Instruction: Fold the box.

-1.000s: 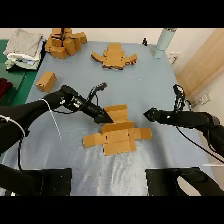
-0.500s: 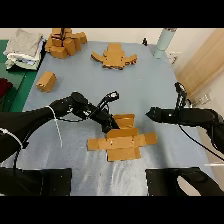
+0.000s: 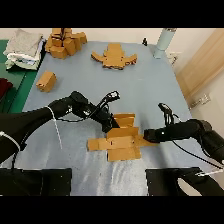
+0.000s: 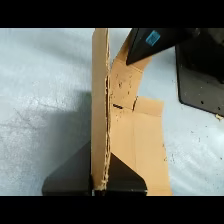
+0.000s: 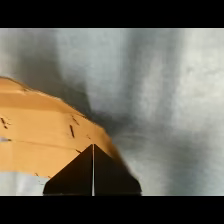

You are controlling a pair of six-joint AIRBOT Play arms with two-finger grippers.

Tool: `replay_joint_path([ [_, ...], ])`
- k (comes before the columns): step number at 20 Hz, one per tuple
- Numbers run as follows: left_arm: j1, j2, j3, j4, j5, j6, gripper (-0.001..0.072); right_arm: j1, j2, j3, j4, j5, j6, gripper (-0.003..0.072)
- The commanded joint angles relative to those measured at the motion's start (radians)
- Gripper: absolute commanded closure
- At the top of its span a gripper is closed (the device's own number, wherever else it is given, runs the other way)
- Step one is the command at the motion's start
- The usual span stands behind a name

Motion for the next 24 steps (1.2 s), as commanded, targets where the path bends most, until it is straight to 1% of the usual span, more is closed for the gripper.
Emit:
replay_joint_path([
  [1,0.003,0.026,0.002,0.001,0.024,0.026,0.0702,0.01,0.0,-0.05,-0.039,0.07,0.027,0.0681],
  [3,0.003,0.029,0.002,0.0,0.028,0.037,0.0702,0.01,-0.003,-0.05,-0.039,0.13,0.041,0.0681],
  [5,0.003,0.029,0.002,-0.001,0.035,0.047,0.0701,0.01,-0.022,-0.05,-0.042,0.145,0.042,0.0681],
  [7,0.003,0.029,0.002,-0.008,0.074,0.061,0.07,0.01,-0.064,-0.05,-0.04,0.157,0.046,0.0681],
  [9,0.003,0.029,0.002,-0.008,0.079,0.077,0.0699,0.01,-0.101,-0.048,-0.037,0.191,0.048,0.0681],
  [12,0.003,0.028,0.002,-0.006,0.087,0.074,0.0699,0.01,-0.099,-0.026,-0.038,0.217,0.048,0.0682],
  [15,0.003,0.028,0.007,-0.008,0.194,0.075,0.07,0.01,-0.083,0.019,-0.04,0.218,0.048,0.0681],
  [16,0.003,0.028,0.011,-0.008,0.202,0.076,0.07,0.01,-0.08,0.032,-0.041,0.22,0.048,0.0682],
  [19,0.0,0.028,0.01,0.042,0.174,0.074,0.0701,0.01,-0.079,0.055,-0.041,0.238,0.048,0.0681],
  [24,-0.023,0.032,-0.029,0.03,0.175,0.097,0.0704,0.01,-0.079,0.056,-0.041,0.296,0.049,0.0681],
])
